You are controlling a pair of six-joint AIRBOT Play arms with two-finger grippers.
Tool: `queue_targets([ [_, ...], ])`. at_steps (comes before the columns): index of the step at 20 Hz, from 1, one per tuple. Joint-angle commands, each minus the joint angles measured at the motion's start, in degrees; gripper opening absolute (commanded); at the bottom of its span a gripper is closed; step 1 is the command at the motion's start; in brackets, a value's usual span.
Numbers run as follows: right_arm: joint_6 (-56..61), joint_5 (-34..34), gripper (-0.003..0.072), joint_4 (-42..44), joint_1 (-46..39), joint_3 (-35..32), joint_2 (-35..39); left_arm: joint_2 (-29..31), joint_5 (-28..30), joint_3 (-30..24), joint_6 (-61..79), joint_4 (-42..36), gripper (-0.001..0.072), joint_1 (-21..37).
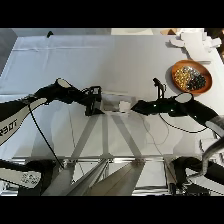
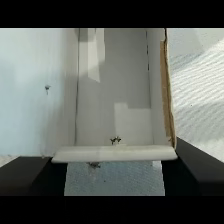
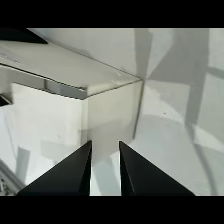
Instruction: Fold the box and place the chain.
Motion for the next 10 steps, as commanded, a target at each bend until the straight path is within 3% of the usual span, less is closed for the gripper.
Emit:
queue_targets([
  [1, -0.2, 1.0, 0.0203, 1.9, 0.0, 0.0, 0.4, 0.0, 0.0, 0.0, 0.0, 0.0, 0.0321, 0.0],
  [4, -0.2, 1.0, 0.0211, 2.5, 0.8, 0.0, 0.7, 0.0, 0.0, 0.0, 0.0, 0.0, 0.0321, 0.0],
  [6, -1.7, -0.6, 0.0346, 2.4, 2.6, 0.0, 0.7, 0.0, 0.0, 0.0, 0.0, 0.0, 0.0321, 0.0],
  [7, -2.1, -2.0, 0.0371, 2.5, 3.7, 0.0, 0.7, 0.0, 0.0, 0.0, 0.0, 0.0, 0.0321, 0.0],
  [10, -2.3, -7.2, 0.0371, 2.5, 6.3, 0.1, 0.7, 0.0, 0.0, 0.0, 0.0, 0.0, 0.0321, 0.0],
])
